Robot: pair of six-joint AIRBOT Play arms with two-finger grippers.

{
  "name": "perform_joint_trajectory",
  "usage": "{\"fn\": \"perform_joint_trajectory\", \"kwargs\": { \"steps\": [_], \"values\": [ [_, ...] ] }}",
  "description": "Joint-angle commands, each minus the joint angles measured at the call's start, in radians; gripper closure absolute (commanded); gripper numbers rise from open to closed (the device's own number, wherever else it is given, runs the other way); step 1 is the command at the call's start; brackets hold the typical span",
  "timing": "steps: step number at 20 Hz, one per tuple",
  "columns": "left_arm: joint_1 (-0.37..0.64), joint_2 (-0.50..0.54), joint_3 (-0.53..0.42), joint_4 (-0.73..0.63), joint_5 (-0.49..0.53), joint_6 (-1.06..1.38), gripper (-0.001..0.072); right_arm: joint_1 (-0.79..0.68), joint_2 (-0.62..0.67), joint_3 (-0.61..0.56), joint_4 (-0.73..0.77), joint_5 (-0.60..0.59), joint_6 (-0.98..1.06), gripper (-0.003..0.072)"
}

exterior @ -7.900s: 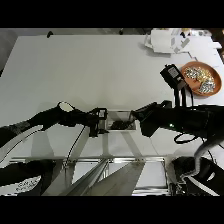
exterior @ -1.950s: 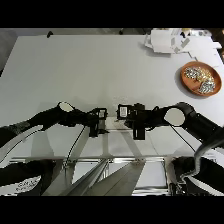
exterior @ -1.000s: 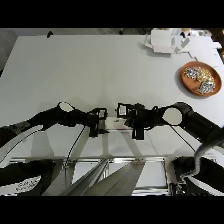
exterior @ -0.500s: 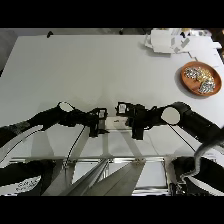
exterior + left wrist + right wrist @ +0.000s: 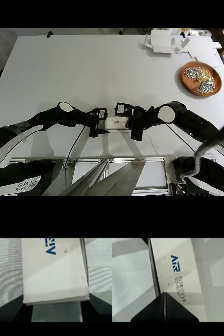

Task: Fold the box and place the chain.

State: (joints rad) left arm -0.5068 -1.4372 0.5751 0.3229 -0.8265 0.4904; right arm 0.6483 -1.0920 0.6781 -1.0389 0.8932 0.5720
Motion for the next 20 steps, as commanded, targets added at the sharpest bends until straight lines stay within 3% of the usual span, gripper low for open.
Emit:
{"fn": "perform_joint_trajectory", "kwargs": {
  "steps": [1,12,17,20],
  "values": [
    [0.0,0.001,0.0,0.0,0.0,0.0,0.0571,0.001,-0.008,-0.004,-0.004,0.005,0.0,0.067],
    [0.0,0.001,0.0,-0.001,0.0,0.0,0.0571,0.001,-0.005,-0.034,0.01,-0.031,0.0,0.067],
    [0.0,0.001,0.0,0.0,0.0,0.0,0.0571,0.001,0.05,-0.017,0.104,-0.154,-0.002,0.067],
    [0.0,0.001,0.0,0.0,0.0,0.0,0.0571,0.001,0.043,-0.018,0.232,-0.21,-0.021,0.067]
  ]
}}
